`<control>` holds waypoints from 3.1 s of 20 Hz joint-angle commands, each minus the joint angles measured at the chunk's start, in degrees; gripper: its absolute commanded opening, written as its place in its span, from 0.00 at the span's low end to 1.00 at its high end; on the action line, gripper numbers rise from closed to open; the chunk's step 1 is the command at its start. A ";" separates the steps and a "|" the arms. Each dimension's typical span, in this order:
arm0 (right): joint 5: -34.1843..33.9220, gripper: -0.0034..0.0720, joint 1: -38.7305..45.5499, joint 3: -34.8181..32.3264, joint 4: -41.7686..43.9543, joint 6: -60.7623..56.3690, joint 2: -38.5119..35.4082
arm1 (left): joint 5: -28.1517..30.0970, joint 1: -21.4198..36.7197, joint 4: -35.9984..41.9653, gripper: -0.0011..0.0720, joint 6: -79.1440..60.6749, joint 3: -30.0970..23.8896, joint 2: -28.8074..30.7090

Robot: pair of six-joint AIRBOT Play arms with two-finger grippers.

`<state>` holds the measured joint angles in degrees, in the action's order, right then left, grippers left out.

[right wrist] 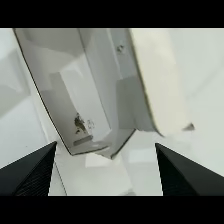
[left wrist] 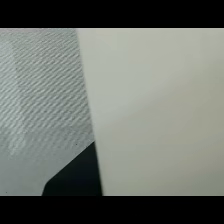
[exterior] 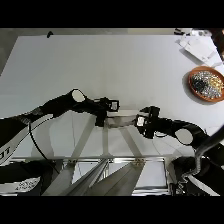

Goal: Fold the box and place the chain.

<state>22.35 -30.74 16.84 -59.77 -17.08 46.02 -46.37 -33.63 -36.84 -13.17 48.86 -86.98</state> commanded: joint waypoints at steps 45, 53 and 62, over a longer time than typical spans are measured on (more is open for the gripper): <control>16.06 0.75 13.42 0.07 46.49 56.61 17.25 | -0.20 -0.02 -0.04 0.03 -0.11 0.02 0.02; 20.57 0.85 13.44 0.07 46.53 54.64 21.24 | -0.20 -0.02 -0.07 0.03 -0.09 0.02 0.02; 23.10 0.96 17.31 1.29 47.82 54.40 21.24 | -0.20 -0.02 -0.04 0.03 -0.09 0.02 0.02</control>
<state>44.40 -15.29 17.54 -11.90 37.50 67.22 -46.54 -33.67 -36.77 -13.21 48.84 -86.98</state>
